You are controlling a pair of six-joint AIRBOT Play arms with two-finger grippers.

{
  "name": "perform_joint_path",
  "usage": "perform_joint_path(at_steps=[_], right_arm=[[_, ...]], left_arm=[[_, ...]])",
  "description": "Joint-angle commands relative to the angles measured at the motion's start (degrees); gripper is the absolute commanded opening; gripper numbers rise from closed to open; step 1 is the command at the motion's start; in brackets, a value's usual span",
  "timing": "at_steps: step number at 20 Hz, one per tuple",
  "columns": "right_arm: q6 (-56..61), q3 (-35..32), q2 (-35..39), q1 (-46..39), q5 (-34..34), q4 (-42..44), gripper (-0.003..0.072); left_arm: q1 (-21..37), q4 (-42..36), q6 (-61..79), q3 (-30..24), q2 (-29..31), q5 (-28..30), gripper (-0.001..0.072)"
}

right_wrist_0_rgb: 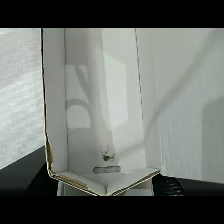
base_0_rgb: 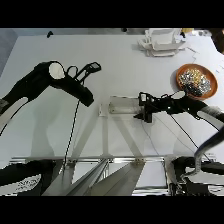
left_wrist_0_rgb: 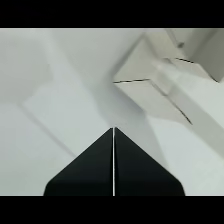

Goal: Fold the box and place the chain.

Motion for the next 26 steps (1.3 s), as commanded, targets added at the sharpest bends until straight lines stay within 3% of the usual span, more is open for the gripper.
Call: perform_joint_path(at_steps=[1,7,19,26], right_arm=[[0.02,-0.02,0.02,0.0,0.02,0.02,0.0406],[0.02,-0.02,0.02,-0.02,0.04,0.02,0.0406],[0.02,-0.02,0.02,-0.02,0.02,0.02,0.0406],[0.02,-0.02,0.02,-0.02,0.02,0.02,0.0406]], left_arm=[[3.48,-1.68,-15.19,-0.02,-4.81,1.16,0.0008],[1.4,-8.17,-14.69,-0.02,-13.51,0.5,0.0008],[-1.79,-12.55,-14.27,0.0,-12.96,-2.32,0.0008],[-3.56,-13.4,-13.31,0.0,-7.34,-1.64,0.0029]])
